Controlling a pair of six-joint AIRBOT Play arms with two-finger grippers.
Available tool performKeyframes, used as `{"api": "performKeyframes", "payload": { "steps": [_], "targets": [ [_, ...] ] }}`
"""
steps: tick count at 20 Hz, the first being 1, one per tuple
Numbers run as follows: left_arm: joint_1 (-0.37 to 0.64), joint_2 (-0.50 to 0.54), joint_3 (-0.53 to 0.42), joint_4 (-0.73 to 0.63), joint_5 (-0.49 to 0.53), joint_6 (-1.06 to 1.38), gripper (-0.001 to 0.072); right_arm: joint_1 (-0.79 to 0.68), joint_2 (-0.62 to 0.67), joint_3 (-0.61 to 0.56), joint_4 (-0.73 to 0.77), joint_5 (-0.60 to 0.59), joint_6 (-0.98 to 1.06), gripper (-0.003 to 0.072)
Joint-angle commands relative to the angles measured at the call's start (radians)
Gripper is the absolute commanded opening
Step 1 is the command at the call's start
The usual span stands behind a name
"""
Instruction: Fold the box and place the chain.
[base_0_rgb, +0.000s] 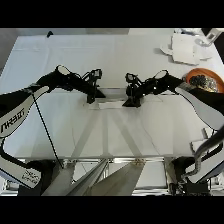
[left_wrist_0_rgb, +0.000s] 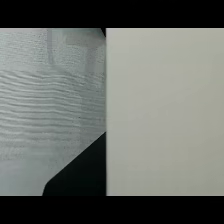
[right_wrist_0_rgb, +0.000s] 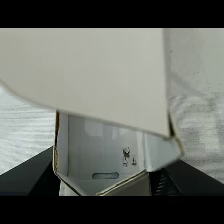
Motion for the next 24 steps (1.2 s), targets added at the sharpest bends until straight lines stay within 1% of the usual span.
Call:
{"api": "performKeyframes", "payload": {
  "steps": [1, 5, 6, 7, 8, 9, 14, 16, 20, 24],
  "targets": [
    [-0.001, -0.001, 0.000, 0.000, 0.000, -0.023, 0.0013, 0.000, 0.000, 0.000, 0.000, 0.000, 0.000, 0.0336],
    [0.000, -0.001, 0.000, 0.000, 0.000, -0.023, 0.0026, 0.000, 0.000, 0.000, 0.000, 0.000, 0.000, 0.0336],
    [0.000, 0.000, 0.000, 0.000, 0.000, -0.023, 0.0065, 0.000, 0.000, 0.000, 0.000, 0.000, 0.000, 0.0336],
    [0.000, 0.001, 0.000, 0.000, 0.001, -0.023, 0.0151, 0.000, 0.000, 0.000, 0.000, 0.000, 0.000, 0.0336],
    [0.000, 0.002, 0.000, 0.000, 0.001, -0.023, 0.0269, 0.000, 0.000, 0.000, 0.000, 0.000, 0.000, 0.0336],
    [0.000, 0.002, 0.000, 0.001, 0.001, -0.023, 0.0296, 0.000, 0.000, 0.000, 0.000, 0.000, 0.000, 0.0336],
    [0.003, 0.005, 0.000, 0.003, 0.001, -0.023, 0.0296, 0.000, 0.000, 0.000, 0.000, 0.000, 0.000, 0.0336],
    [0.004, 0.020, 0.000, 0.031, 0.002, -0.023, 0.0297, 0.000, 0.000, 0.000, 0.000, 0.000, 0.000, 0.0336],
    [0.004, 0.077, 0.000, 0.122, 0.011, -0.024, 0.0296, 0.000, 0.000, 0.000, 0.000, 0.000, 0.000, 0.0336],
    [0.004, 0.168, 0.000, 0.275, 0.000, -0.125, 0.0295, 0.000, 0.000, 0.000, 0.000, 0.000, 0.000, 0.0336]
  ]
}}
